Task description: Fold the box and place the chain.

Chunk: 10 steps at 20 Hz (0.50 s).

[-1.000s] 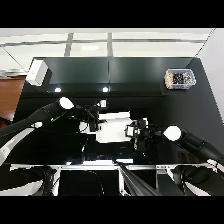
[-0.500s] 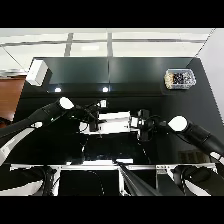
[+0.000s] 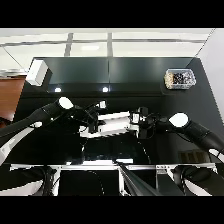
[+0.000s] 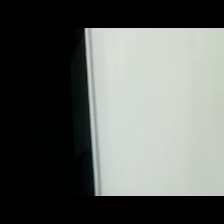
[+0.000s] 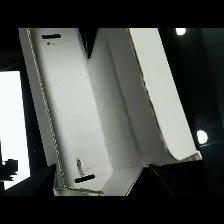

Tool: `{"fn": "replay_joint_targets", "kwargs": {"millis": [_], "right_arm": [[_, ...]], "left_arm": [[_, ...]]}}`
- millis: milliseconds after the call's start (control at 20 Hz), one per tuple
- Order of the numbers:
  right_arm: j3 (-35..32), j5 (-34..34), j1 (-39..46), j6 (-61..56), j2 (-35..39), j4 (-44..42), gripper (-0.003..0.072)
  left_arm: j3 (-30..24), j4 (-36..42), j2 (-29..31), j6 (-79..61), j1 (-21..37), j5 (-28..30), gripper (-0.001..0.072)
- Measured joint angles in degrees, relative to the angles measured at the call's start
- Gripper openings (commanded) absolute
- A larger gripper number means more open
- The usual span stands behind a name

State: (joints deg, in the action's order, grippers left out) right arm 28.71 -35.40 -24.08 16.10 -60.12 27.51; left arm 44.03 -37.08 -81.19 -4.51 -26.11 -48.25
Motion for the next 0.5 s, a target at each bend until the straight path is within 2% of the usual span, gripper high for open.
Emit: {"fn": "replay_joint_targets", "kwargs": {"millis": [500], "right_arm": [[0.0,1.3,0.2,-0.6,-0.4,-1.6,0.0703]], "left_arm": [[0.1,-0.2,0.0,-0.3,0.0,-0.1,0.0024]]}}
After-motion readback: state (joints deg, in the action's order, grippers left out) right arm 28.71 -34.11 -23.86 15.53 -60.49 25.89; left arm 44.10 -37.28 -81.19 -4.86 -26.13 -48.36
